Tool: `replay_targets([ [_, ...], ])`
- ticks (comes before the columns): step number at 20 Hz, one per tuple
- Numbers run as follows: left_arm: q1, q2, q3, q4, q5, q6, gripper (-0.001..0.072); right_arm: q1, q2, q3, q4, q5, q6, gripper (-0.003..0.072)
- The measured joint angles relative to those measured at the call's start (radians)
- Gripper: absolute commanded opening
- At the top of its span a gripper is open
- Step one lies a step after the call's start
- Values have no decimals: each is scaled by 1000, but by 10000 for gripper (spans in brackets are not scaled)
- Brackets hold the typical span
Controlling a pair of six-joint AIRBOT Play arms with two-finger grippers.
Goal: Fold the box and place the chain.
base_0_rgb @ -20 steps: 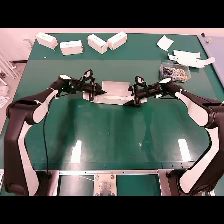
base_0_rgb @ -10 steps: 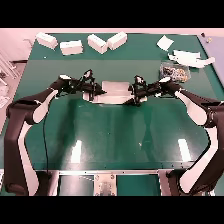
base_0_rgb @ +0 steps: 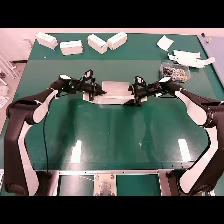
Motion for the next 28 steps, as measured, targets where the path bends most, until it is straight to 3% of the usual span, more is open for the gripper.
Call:
replay_targets([
  [16,0,0,0,0,2,0,22,5,0,18,-56,23,3,559],
  [19,0,0,0,-1,3,0,22,7,0,20,-63,23,3,498],
  [28,0,0,-1,-1,3,0,22,7,0,21,-69,25,3,510],
])
